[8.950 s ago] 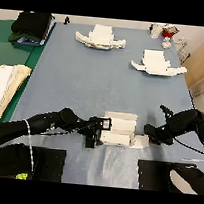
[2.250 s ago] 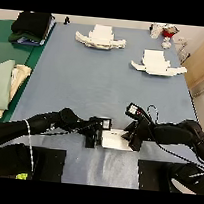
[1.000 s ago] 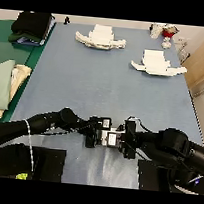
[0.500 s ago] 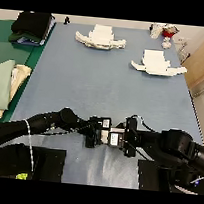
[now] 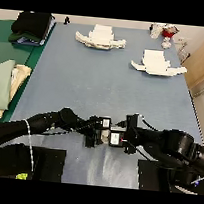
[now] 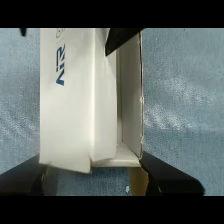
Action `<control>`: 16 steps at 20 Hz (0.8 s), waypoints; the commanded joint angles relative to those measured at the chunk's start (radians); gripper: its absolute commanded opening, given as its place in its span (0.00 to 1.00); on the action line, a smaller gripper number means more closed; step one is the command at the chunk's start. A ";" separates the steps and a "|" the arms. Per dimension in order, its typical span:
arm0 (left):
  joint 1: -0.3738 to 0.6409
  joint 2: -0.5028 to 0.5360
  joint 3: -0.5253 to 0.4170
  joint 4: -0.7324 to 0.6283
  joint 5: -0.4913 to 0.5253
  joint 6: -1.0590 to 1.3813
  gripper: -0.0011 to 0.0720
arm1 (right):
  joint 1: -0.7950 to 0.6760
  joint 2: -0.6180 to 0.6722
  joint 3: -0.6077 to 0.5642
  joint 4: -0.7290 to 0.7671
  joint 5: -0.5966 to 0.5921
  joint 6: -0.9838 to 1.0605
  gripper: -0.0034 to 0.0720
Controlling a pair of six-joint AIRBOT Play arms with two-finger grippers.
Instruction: Fold the box.
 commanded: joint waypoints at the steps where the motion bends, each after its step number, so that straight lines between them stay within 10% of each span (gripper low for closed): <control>1: 0.000 0.000 0.000 0.001 -0.002 0.002 0.65 | 0.000 -0.001 -0.007 0.037 -0.001 0.008 0.56; 16: 0.000 0.000 0.001 0.001 -0.002 0.002 0.65 | 0.000 -0.001 -0.042 0.116 -0.002 0.008 0.56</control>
